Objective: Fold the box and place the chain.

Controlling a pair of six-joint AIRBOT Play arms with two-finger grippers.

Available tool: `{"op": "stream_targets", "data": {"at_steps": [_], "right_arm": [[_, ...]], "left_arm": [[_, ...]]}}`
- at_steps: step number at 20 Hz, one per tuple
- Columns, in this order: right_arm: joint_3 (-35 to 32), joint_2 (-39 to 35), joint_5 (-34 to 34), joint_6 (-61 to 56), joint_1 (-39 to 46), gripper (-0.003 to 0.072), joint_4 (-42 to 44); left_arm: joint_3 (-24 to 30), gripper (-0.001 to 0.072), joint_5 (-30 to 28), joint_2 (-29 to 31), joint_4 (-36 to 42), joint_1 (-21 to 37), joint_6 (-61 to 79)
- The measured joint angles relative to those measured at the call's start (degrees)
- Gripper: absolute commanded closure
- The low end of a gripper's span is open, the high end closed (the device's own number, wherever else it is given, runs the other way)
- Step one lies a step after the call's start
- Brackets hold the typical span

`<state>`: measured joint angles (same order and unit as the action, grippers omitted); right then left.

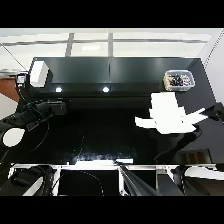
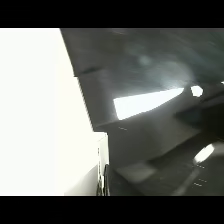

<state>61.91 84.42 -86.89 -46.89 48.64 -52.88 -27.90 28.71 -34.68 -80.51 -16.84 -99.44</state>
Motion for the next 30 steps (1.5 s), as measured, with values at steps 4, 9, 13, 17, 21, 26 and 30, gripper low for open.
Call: {"op": "stream_targets", "data": {"at_steps": [4,9,13,17,21,26,30], "right_arm": [[-1.6,-4.1,-1.9,0.5,-2.6,0.0643,5.2],[-8.4,-12.8,1.1,-2.5,-10.4,0.0643,10.1],[-15.2,-21.2,6.5,-5.1,-20.2,0.0643,15.8],[-22.4,-29.7,13.8,-6.9,-33.9,0.0643,20.5],[-31.2,-36.8,26.0,-8.4,-48.5,0.0643,21.6],[-40.2,-40.3,42.7,-9.6,-61.6,0.0642,22.2],[-42.4,-40.9,47.4,-9.9,-65.1,0.0642,22.3]], "left_arm": [[0.0,0.0004,-0.1,0.0,3.7,0.0,-0.1],[0.0,0.0004,-0.2,0.0,5.7,-0.1,-0.1],[0.0,0.0004,0.8,-0.1,8.2,-0.3,0.0],[0.0,0.0004,2.9,-1.3,10.2,-0.3,0.0],[0.0,0.0004,6.3,-5.9,14.2,-0.1,0.6],[-1.3,0.0004,15.0,-15.4,29.9,5.0,15.0],[-1.9,0.0004,26.8,-25.2,45.0,13.0,33.0]]}}
